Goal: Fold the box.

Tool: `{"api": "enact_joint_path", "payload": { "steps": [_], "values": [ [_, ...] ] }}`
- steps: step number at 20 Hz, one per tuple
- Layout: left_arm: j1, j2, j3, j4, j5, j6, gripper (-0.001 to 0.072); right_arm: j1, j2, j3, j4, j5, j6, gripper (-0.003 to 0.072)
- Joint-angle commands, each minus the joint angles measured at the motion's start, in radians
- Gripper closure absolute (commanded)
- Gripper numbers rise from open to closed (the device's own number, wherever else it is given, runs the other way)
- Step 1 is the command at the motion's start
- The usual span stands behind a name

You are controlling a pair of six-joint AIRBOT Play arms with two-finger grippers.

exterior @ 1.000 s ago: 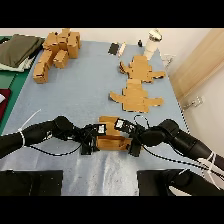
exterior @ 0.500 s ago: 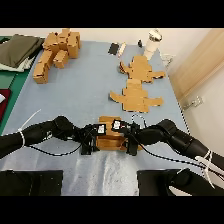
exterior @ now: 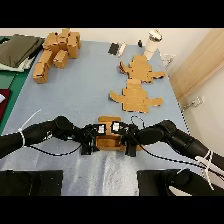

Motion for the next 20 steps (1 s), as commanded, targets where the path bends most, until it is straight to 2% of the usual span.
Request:
{"api": "enact_joint_path", "payload": {
  "steps": [1,5,8,9,10,11,18,19,20],
  "values": [
    [0.000,0.000,0.001,0.000,0.000,0.000,0.0103,0.000,0.000,0.000,0.034,0.033,-0.044,0.0610],
    [0.000,0.000,0.001,0.000,0.000,0.000,0.0103,0.000,-0.010,-0.003,0.040,0.045,-0.055,0.0611],
    [0.000,0.000,0.001,0.000,0.000,0.000,0.0103,0.000,-0.029,-0.006,0.057,0.043,-0.062,0.0575],
    [0.000,0.000,0.001,0.000,0.000,0.000,0.0103,0.000,-0.032,-0.006,0.062,0.043,-0.062,0.0473],
    [0.000,0.000,0.001,0.000,0.000,0.000,0.0103,0.000,-0.034,-0.006,0.063,0.043,-0.062,0.0268],
    [0.000,0.000,0.001,0.000,0.000,0.000,0.0103,0.000,-0.034,-0.006,0.063,0.042,-0.062,0.0240],
    [0.000,0.000,0.001,0.000,0.000,0.000,0.0103,0.000,-0.032,-0.008,0.061,0.032,-0.060,0.0241],
    [0.000,0.000,0.001,0.000,0.000,0.000,0.0103,-0.001,-0.026,-0.006,0.051,0.008,-0.021,0.0305],
    [0.000,0.000,0.001,0.000,0.000,0.000,0.0103,-0.001,-0.013,0.005,-0.001,-0.045,0.087,0.0467]
  ]
}}
